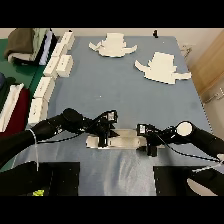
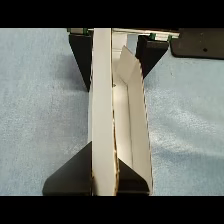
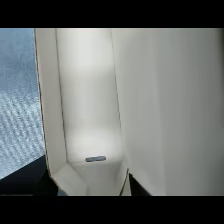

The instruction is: Fold the box.

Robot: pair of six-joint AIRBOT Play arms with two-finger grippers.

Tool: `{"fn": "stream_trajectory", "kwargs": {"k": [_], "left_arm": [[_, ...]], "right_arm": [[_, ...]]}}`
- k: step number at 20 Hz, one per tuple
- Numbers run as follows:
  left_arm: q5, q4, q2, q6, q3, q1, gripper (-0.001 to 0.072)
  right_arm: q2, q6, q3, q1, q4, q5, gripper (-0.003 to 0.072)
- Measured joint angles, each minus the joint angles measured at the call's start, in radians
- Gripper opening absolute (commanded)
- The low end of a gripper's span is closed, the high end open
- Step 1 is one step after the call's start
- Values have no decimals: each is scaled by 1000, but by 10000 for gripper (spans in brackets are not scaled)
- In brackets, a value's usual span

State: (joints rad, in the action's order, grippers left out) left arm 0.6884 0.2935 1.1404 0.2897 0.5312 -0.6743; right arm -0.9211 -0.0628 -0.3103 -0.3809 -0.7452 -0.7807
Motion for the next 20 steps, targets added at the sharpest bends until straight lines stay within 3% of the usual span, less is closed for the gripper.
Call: {"fn": "stream_trajectory", "kwargs": {"k": [16, 18, 20], "left_arm": [[1, -1, 0, 0, 0, 0, 34], [-3, 4, 1, 2, 0, 0, 530], [-4, 14, -2, -6, -1, 1, 547]], "right_arm": [[0, 2, 0, 0, 2, 30, 520], [0, 0, 0, 0, 5, 53, 520], [0, 6, -2, 2, 8, 86, 520]]}}
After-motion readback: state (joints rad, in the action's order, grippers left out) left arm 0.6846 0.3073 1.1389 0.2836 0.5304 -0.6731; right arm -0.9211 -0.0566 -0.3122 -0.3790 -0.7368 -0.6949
